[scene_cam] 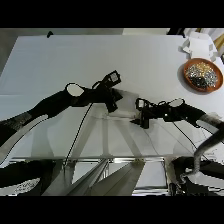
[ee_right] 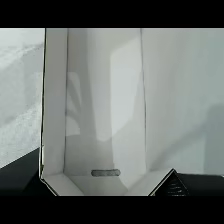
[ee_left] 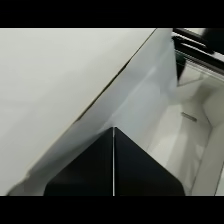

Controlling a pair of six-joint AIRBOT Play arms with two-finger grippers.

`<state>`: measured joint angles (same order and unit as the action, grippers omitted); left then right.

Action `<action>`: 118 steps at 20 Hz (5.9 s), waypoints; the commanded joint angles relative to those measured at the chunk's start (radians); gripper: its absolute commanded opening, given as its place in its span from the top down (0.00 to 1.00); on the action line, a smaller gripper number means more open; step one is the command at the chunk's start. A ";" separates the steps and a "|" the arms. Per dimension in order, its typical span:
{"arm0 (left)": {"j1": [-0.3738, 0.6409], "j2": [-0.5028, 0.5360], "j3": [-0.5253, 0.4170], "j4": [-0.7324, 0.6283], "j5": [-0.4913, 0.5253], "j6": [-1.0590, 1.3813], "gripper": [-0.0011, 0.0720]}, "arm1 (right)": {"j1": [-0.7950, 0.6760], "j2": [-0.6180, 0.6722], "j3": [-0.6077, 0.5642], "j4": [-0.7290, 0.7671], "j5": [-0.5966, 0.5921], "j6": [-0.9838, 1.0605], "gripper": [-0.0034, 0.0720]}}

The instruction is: Fold the box and place the chain.

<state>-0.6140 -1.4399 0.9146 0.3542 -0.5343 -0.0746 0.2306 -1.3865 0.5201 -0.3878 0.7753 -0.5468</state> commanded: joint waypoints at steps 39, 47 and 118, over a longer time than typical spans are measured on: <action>0.186 0.002 0.001 0.050 -0.343 0.385 0.72 | 0.001 0.001 -0.001 -0.004 -0.002 -0.004 0.42; 0.196 0.002 0.001 0.052 -0.376 0.205 0.97 | 0.001 0.001 -0.001 -0.004 -0.002 -0.004 0.42; 0.216 0.015 0.183 0.735 -0.805 -0.177 0.93 | 0.001 0.001 -0.001 -0.005 -0.002 -0.004 0.42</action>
<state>-0.3859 -1.4277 1.1534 1.0626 -1.3773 -0.3904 0.2314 -1.3865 0.5190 -0.3923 0.7731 -0.5507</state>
